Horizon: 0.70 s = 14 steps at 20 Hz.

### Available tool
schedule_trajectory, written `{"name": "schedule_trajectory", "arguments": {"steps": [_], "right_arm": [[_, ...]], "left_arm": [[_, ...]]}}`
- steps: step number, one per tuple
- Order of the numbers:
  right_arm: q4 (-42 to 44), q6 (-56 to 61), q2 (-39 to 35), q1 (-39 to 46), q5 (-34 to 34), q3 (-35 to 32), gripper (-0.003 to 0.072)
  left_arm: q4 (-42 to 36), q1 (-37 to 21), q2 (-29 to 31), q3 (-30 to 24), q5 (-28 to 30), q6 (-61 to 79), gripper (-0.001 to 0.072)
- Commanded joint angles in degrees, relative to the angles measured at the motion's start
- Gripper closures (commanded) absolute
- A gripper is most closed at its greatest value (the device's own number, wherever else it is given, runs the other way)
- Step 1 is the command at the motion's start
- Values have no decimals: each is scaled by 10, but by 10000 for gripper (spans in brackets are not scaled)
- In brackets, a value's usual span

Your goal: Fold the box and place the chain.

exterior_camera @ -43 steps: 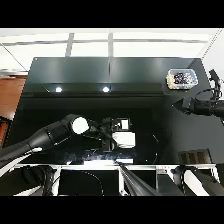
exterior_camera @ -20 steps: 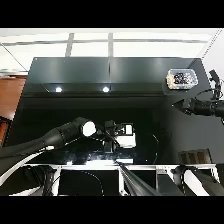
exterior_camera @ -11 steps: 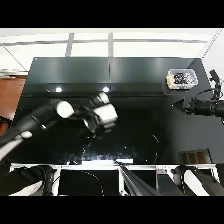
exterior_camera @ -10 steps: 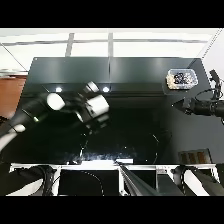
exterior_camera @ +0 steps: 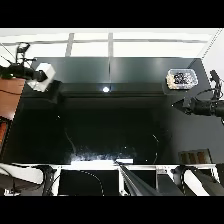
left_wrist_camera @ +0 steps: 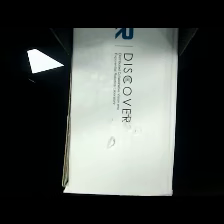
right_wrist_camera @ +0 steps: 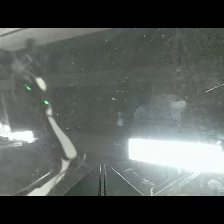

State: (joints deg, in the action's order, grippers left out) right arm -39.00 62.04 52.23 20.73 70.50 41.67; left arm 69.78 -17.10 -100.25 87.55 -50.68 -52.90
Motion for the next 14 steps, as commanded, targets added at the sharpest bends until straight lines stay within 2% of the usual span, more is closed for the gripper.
{"name": "schedule_trajectory", "arguments": {"steps": [1, 4, 5, 6, 8, 10, 11, 14], "right_arm": [[0, 11, 0, 0, 5, 0, 645], [0, 14, 0, 0, 13, 0, 645], [0, 17, 0, 0, 13, 0, 645], [0, 21, 0, 0, 13, 0, 645], [2, 21, 0, 0, 20, 0, 645], [3, 21, 0, 0, 40, 0, 645], [3, 21, 0, 0, 43, 0, 645], [6, 15, -1, 0, 39, 3, 645]], "left_arm": [[44, -40, -122, 154, -25, -58, 407], [26, -37, -186, 230, -26, -115, 395], [13, -35, -200, 248, -32, -119, 314], [17, -30, -207, 256, -33, -122, -11], [64, -21, -202, 273, -52, -144, -5], [126, -15, -182, 310, -104, -202, -5], [138, -15, -162, 325, -137, -222, -5], [134, -14, -71, 322, -231, -245, 3]]}}
